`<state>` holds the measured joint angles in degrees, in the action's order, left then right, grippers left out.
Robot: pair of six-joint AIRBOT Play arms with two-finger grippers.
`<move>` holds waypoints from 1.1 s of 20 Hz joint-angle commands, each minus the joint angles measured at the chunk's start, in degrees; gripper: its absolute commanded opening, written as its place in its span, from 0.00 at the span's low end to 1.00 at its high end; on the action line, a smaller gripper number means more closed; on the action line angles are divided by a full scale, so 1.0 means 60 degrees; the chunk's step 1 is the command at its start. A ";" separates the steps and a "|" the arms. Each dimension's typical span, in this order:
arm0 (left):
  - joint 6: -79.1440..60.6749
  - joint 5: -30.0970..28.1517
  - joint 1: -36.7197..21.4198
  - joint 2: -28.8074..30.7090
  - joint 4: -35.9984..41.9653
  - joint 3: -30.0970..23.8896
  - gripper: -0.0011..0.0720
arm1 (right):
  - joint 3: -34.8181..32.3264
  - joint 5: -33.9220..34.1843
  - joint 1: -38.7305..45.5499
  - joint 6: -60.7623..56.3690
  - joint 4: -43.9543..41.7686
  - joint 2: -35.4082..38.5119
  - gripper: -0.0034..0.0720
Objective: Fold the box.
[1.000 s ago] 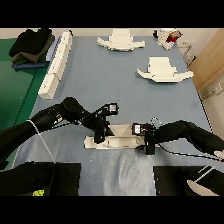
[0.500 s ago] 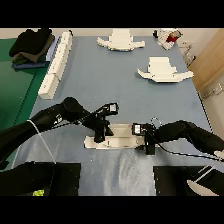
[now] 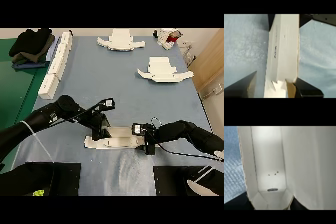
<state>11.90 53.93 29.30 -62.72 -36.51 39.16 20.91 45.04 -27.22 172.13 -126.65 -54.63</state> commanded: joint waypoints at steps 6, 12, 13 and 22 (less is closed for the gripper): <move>0.4703 0.3140 -0.1428 0.1974 -0.1362 0.0069 0.03 | -0.0004 0.0000 -0.0007 0.0000 -0.0004 -0.0007 0.67; 0.6706 0.1373 0.0871 0.1679 0.0175 -0.0969 0.03 | -0.0004 0.0000 -0.0007 0.0000 0.0000 -0.0007 0.67; 0.6706 0.0867 0.1191 0.1486 0.0503 -0.1016 0.03 | -0.0004 0.0000 -0.0007 0.0000 0.0000 -0.0007 0.67; 0.7027 -0.0943 -0.0266 0.0120 0.1869 0.0029 0.03 | -0.0004 0.0000 -0.0007 0.0000 0.0004 -0.0007 0.67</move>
